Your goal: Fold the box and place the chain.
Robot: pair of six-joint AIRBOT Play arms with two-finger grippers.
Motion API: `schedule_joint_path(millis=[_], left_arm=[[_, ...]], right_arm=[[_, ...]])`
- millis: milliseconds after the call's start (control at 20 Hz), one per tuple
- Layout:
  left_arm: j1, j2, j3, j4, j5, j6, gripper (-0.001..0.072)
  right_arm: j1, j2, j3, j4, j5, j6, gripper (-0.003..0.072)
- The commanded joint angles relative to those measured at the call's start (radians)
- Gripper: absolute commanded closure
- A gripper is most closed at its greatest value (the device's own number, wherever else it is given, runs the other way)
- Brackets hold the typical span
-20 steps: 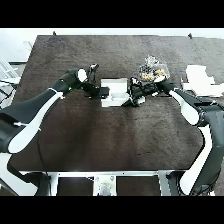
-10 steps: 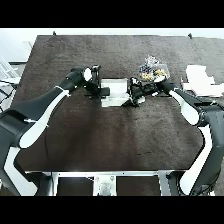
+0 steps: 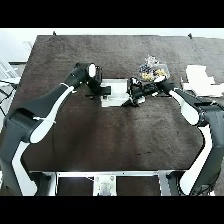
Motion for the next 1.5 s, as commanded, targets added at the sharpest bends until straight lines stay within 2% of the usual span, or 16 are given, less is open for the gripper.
schedule_joint_path(millis=[0, 100, 200, 700, 1200, 1250, 1300, 1350, 1450], left_arm=[[-0.016, -0.059, 0.102, 0.035, -0.114, -0.047, 0.029], [-0.024, -0.081, 0.15, 0.076, -0.167, -0.063, 0.029], [-0.032, -0.085, 0.169, 0.112, -0.177, -0.073, 0.029], [-0.047, -0.114, 0.172, 0.166, -0.143, -0.056, 0.029], [-0.061, -0.114, 0.172, 0.211, -0.158, -0.039, 0.0292], [-0.061, -0.114, 0.172, 0.211, -0.158, -0.037, 0.0302], [-0.061, -0.114, 0.172, 0.211, -0.158, -0.037, 0.0434], [-0.064, -0.114, 0.172, 0.211, -0.158, -0.035, 0.0478], [-0.068, -0.114, 0.172, 0.211, -0.153, -0.035, 0.0478]], right_arm=[[0.0, 0.0, 0.0, 0.0, 0.0, 0.0, 0.0177], [0.0, 0.0, 0.0, 0.0, 0.0, 0.0, 0.0177], [0.0, 0.0, 0.0, 0.0, 0.0, 0.0, 0.0177], [0.0, 0.0, 0.0, 0.0, 0.0, 0.0, 0.0178], [0.0, 0.0, 0.0, 0.0, 0.0, 0.0, 0.0178], [0.0, 0.0, 0.0, 0.0, 0.0, 0.0, 0.0178], [0.0, 0.0, 0.0, 0.0, 0.0, 0.0, 0.0178], [0.0, 0.0, 0.0, 0.0, 0.0, 0.0, 0.0177], [0.0, 0.0, 0.0, 0.0, 0.0, 0.0, 0.0178]])
